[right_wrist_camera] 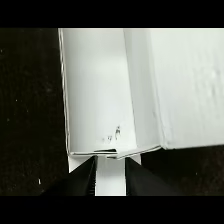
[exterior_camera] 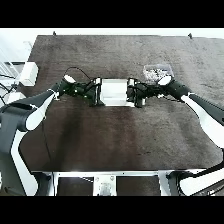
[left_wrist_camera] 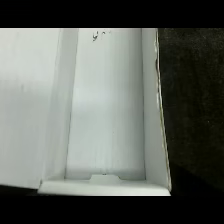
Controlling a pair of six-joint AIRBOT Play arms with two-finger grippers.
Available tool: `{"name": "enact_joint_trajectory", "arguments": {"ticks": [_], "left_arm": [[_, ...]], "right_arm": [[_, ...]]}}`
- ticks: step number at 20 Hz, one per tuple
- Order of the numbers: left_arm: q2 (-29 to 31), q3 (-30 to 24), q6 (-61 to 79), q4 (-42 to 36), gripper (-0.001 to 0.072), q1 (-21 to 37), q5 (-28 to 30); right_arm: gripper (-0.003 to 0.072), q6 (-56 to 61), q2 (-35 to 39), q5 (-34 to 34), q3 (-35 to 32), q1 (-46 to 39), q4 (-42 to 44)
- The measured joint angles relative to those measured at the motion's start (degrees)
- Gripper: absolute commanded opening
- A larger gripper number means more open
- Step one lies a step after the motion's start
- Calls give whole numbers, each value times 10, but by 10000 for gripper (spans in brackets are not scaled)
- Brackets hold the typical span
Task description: Fold the box and place the chain.
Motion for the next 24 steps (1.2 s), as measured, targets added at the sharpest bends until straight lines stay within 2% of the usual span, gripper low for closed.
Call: {"name": "enact_joint_trajectory", "arguments": {"ticks": [8,9,10,12,13,14,17,18,19,20,22,24], "left_arm": [[0,0,0,1,299,1,-1],[0,0,0,1,299,1,0],[0,0,0,1,299,0,0],[0,0,0,1,299,0,0],[0,0,0,1,299,0,0],[0,0,0,0,299,0,0],[0,0,0,0,299,0,1],[0,0,0,0,299,0,2],[0,0,0,0,299,0,2],[0,0,0,0,299,0,2],[0,0,0,0,299,0,2],[0,0,-1,0,299,0,2]], "right_arm": [[222,-43,-21,-24,0,17,70],[244,-47,-24,-28,0,17,75],[325,-49,-26,-30,0,18,79],[351,-52,-29,-34,0,19,84],[425,-53,-31,-36,0,19,86],[554,-54,-31,-36,0,19,86],[571,-62,-33,-40,0,19,88],[517,-64,-33,-40,0,19,88],[351,-66,-33,-42,0,19,88],[291,-67,-33,-45,0,18,88],[9,-66,-33,-46,0,14,82],[8,-46,-28,-41,0,8,67]]}}
